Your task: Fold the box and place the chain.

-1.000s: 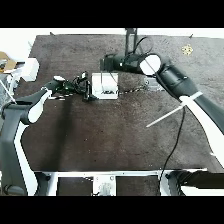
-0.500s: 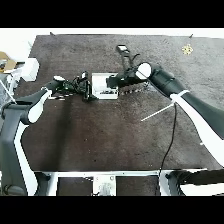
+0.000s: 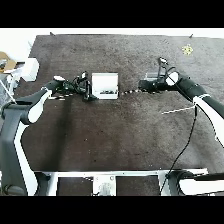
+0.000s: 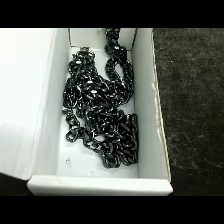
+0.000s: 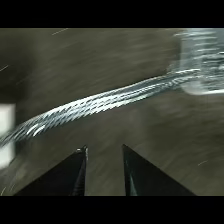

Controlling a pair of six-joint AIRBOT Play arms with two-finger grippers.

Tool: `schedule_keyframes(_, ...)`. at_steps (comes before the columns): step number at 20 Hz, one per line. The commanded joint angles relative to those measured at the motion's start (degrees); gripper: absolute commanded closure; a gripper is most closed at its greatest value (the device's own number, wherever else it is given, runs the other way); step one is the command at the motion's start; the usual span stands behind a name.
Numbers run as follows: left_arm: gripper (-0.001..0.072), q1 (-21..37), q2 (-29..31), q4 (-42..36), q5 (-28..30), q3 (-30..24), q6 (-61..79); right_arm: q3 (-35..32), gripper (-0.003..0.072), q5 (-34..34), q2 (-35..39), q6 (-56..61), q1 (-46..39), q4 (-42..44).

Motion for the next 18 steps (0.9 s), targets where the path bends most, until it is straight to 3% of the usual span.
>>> schedule_keyframes(1, 0.0525, 0.04, 0.00, 0.02, 0.02, 0.04, 0.00, -1.57, 0.0421, -9.01, -3.61, 2.99, -3.43, 4.24)
schedule_keyframes(8, 0.0525, 0.04, 0.00, 0.02, 0.00, 0.04, 0.02, -1.31, 0.0424, -16.52, -6.21, 2.99, -2.25, 9.70)
schedule_keyframes(10, 0.0525, 0.04, 0.00, 0.02, 0.02, 0.04, 0.02, -1.33, 0.0609, -16.61, -6.38, 2.82, -1.97, 9.81)
schedule_keyframes(11, 0.0525, 0.04, 0.00, 0.02, 0.00, 0.04, 0.02, -1.33, 0.0621, -16.59, -6.56, 2.84, -1.99, 9.81)
schedule_keyframes(12, 0.0525, 0.04, 0.00, 0.02, -0.02, 0.04, 0.02, -1.33, 0.0684, -16.59, -6.56, 2.82, -1.99, 9.77)
schedule_keyframes(15, 0.0525, 0.04, 0.00, 0.02, 0.00, 0.04, 0.02, -1.33, 0.0684, -14.29, -5.25, 2.43, -1.81, 9.79)
schedule_keyframes(18, 0.0525, 0.04, 0.00, 0.02, -0.02, 0.04, 0.02, -1.33, 0.0684, -11.47, 1.11, -1.97, 0.63, 9.81)
